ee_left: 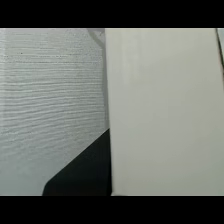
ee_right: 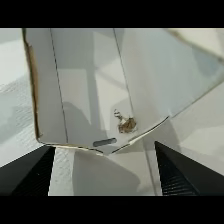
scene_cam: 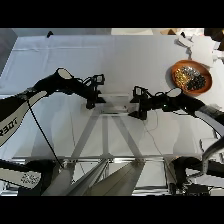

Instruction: Fold the box and place the chain.

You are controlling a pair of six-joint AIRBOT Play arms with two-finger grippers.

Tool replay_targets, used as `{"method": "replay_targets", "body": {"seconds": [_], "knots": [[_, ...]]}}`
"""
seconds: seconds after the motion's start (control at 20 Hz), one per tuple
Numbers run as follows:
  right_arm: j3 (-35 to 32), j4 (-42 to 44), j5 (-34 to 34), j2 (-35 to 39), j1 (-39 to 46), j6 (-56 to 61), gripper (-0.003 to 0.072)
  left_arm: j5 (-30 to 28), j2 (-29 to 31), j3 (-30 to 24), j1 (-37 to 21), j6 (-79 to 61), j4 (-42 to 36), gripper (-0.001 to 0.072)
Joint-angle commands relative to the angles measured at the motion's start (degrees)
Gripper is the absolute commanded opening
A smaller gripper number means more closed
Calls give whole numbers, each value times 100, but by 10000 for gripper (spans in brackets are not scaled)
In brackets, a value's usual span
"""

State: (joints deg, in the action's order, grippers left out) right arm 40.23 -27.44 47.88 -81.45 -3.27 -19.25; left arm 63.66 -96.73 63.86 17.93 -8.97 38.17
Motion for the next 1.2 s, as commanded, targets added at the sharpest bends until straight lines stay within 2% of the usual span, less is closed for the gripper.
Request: {"method": "replay_targets", "body": {"seconds": [0.0, 0.25, 0.5, 0.8, 1.15], "knots": [[120, 9, 116, -55, 83, -330, 688, 2, 2, 2, 2, -4, 0, 14], [170, 702, 398, -190, 96, -638, 688, 2, 2, 2, 2, -2, 0, 14], [210, 708, 494, -431, 96, -938, 688, 2, 2, 2, 2, -2, 0, 14], [680, 651, 986, -1060, 94, -804, 688, 2, 2, 2, 2, -2, 0, 14], [680, 393, 551, -1082, -111, -782, 688, 2, 2, 2, 2, -2, 0, 14]]}}
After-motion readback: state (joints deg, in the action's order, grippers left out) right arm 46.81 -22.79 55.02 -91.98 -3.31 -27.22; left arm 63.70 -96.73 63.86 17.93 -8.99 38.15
